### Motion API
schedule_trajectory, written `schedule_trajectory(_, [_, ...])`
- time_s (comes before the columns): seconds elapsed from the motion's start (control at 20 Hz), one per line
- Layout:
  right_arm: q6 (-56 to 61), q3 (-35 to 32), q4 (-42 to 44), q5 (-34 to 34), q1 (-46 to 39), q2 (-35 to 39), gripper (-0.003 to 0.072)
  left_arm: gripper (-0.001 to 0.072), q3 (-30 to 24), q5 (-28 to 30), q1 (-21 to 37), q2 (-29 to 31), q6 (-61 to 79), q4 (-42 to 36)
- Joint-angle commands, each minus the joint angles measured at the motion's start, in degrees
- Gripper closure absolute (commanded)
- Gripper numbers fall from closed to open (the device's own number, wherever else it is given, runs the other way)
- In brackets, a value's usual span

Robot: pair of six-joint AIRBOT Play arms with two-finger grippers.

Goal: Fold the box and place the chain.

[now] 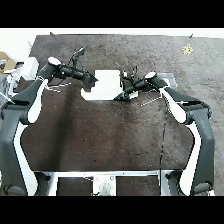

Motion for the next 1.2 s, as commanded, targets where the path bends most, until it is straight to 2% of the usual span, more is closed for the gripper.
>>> schedule_trajectory(0.0, [-0.09,0.04,-0.02,0.02,0.07,0.0,0.0249,0.0696,0.0,2.12,-0.07,-1.84,-0.52,0.94])
schedule_trajectory(0.5, [-0.09,0.02,0.0,0.02,0.07,0.0,0.0249,0.0696,0.0,0.37,-0.07,-3.34,-0.48,2.12])
schedule_trajectory(0.7, [-0.09,0.02,0.0,0.02,0.07,0.0,0.0249,0.0697,2.62,0.22,0.02,-2.78,-0.39,2.08])
schedule_trajectory(0.9, [-0.09,0.02,0.0,0.02,0.07,0.0,0.0249,0.0696,2.93,0.35,0.13,3.1,3.26,3.89])
schedule_trajectory(1.15, [-0.09,0.04,0.0,0.02,0.07,0.0,0.0249,0.0697,2.95,-2.1,0.13,11.23,5.29,13.81])
